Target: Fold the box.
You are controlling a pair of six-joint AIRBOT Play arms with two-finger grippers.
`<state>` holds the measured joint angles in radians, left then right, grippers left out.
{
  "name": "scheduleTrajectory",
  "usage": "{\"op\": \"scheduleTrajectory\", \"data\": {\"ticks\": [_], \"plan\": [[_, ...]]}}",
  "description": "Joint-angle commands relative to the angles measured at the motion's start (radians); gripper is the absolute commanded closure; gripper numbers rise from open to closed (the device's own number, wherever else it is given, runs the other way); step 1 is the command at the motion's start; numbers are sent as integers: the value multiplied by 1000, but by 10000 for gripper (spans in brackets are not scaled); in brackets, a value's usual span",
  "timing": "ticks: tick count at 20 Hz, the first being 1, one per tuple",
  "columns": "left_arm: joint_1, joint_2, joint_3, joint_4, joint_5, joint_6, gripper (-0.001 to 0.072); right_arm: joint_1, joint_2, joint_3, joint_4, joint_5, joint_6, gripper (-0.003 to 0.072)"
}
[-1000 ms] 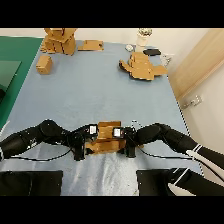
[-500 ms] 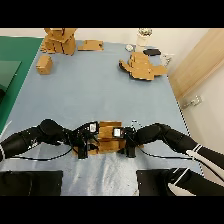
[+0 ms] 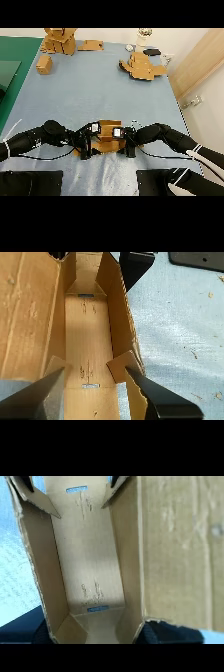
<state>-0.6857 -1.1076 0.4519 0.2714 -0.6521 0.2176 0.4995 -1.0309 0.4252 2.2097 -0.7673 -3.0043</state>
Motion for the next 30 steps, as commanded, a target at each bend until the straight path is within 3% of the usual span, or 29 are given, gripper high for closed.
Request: {"op": "scheduleTrajectory", "data": {"ticks": [1, 6, 7, 8, 9, 12, 16, 19, 22, 24, 27, 30], "plan": [[-1, -4, 0, -6, -1, 3, 100, 0, 0, -1, 0, 0, 0, 87], [-1, -4, 0, -6, -1, 2, 102, 0, 0, -1, 0, 0, 0, 87], [0, -4, 0, -2, -1, -5, 231, 0, 0, -1, 0, 0, 0, 87], [0, -3, 2, 15, 0, -7, 557, 0, 0, -1, 0, 0, 0, 87], [0, 3, 7, 66, 11, -35, 679, 0, 0, -1, 0, 0, 0, 87], [2, 57, 24, 257, 83, -267, 695, 0, 0, -1, 0, 0, 0, 87], [2, 204, 26, 584, 15, -627, 696, 0, 0, -1, 0, 0, 0, 87], [2, 339, 26, 751, -6, -1007, 695, 0, 0, -1, 0, 0, 0, 87], [2, 440, 26, 976, -45, -1553, 695, 0, 0, -1, 0, 0, 0, 87], [2, 444, 22, 1145, -164, -1975, 695, 0, 0, -1, 0, 0, 0, 87], [19, 389, -8, 1161, -270, -2161, 696, 0, 0, -1, 0, 0, 0, 87], [46, 313, -12, 1071, -261, -2168, 696, 0, 0, -1, 0, 0, 0, 87]]}}
